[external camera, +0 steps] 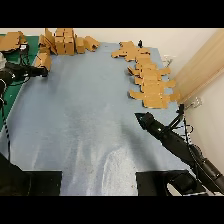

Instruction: Fold the box.

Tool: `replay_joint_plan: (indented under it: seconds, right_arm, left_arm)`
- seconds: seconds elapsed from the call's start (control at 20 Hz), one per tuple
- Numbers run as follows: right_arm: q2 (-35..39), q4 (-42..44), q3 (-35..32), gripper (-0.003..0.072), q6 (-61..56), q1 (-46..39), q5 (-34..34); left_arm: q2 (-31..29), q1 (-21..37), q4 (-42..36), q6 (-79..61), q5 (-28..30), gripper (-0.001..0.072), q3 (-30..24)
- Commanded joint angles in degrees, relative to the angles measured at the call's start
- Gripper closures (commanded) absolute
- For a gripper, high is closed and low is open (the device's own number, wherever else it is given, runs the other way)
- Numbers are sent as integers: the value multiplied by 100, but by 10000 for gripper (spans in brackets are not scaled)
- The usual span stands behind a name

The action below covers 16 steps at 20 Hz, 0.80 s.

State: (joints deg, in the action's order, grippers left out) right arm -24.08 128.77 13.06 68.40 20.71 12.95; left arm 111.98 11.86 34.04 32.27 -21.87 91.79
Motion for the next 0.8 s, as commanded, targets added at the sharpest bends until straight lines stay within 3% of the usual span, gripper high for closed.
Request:
replay_joint_plan:
  seconds: [0.0,0.05,0.1,0.25,0.4,0.65,0.75]
  right_arm:
    - [-2,0,7,683,-4,0,-4]
    - [-4,0,7,683,-4,-2,-2]
    - [-17,0,7,683,-4,0,-4]
    - [-129,0,7,683,-4,0,-2]
    - [-227,4,7,683,-4,0,0]
    - [-236,66,9,682,-4,0,219]
    - [-262,39,42,682,7,0,476]
  left_arm:
    - [275,13,323,74,-9,181,186]
    - [249,13,400,74,-85,73,195]
    - [247,13,415,79,-197,17,234]
    - [188,39,452,131,-748,16,358]
    - [-122,94,717,470,-933,16,363]
    - [-1001,546,2531,1517,-1932,17,363]
    - [-1390,730,2621,1694,-2474,33,363]
